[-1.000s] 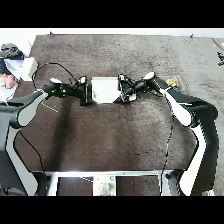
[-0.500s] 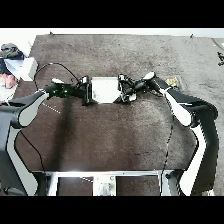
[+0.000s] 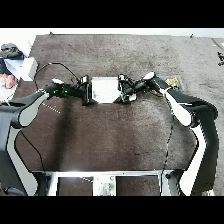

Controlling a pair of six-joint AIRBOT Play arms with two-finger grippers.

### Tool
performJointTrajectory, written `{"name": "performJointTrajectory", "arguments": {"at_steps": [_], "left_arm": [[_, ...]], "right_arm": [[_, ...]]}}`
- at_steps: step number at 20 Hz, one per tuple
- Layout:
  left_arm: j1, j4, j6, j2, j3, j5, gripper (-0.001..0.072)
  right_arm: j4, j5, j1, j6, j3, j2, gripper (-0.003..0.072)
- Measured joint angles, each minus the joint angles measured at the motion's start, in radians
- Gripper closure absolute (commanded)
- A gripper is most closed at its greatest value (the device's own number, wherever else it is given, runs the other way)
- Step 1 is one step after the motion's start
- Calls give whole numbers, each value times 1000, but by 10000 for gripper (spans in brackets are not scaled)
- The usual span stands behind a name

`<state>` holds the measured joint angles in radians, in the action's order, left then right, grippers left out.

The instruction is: Fold the box and place the chain.

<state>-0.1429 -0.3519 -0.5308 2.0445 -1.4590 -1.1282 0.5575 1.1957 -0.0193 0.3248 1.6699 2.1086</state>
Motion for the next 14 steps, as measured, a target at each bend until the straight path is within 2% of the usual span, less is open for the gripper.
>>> {"name": "performJointTrajectory", "arguments": {"at_steps": [7, 10, 11, 14], "left_arm": [[-1, 0, -19, 5, 0, 2, 0], [-1, -3, -37, 5, 0, -9, 388], [-1, -2, -40, 5, 0, -9, 436], [-1, -2, -45, 5, 0, -9, 436]], "right_arm": [[0, 0, 0, 0, 0, 0, 313], [-1, 0, 0, 0, 0, 0, 314], [-1, 0, 0, 0, 0, 0, 313], [-1, 0, 0, 0, 0, 0, 313]]}}
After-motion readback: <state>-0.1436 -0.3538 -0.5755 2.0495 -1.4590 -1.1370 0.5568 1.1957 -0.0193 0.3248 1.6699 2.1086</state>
